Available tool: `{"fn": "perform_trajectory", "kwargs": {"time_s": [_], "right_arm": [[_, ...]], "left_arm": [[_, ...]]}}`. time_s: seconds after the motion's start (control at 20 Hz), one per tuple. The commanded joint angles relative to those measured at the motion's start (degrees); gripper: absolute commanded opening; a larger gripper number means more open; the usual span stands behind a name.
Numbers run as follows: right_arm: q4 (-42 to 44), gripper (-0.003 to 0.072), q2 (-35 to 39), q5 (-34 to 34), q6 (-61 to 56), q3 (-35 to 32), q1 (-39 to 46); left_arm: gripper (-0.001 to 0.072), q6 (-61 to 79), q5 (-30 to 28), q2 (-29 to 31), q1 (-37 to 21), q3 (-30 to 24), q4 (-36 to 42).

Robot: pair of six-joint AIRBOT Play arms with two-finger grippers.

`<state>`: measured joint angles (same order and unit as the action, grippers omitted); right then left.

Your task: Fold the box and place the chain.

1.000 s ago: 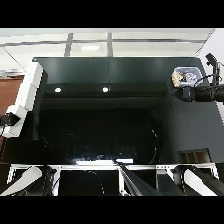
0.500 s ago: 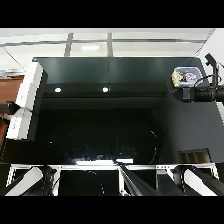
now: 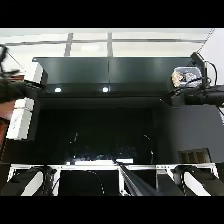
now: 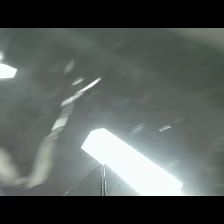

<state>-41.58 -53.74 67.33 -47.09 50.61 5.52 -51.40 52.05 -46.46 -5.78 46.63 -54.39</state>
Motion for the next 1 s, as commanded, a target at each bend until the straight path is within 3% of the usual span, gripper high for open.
{"fn": "perform_trajectory", "kwargs": {"time_s": [0.0, 0.1, 0.15, 0.95], "right_arm": [[-5.9, 0.0016, 2.4, -24.1, -0.8, -6.7, -5.9], [-6.6, 0.0017, 2.4, -39.2, -0.9, -13.7, -6.1], [-7.9, 0.0018, 2.4, -43.2, -0.9, -15.9, -5.7], [-9.7, 0.0018, 2.4, -42.1, -0.9, -17.2, -4.5]], "left_arm": [[0.0027, -2.4, -16.5, 6.4, 13.5, -10.7, 1.1], [0.0028, -3.1, -24.8, 7.6, 15.5, -15.0, -0.2], [0.0029, -3.3, -25.9, 7.4, 15.5, -15.5, -0.1], [0.0031, -3.1, -26.1, 6.6, 15.5, -15.5, -0.2]]}}
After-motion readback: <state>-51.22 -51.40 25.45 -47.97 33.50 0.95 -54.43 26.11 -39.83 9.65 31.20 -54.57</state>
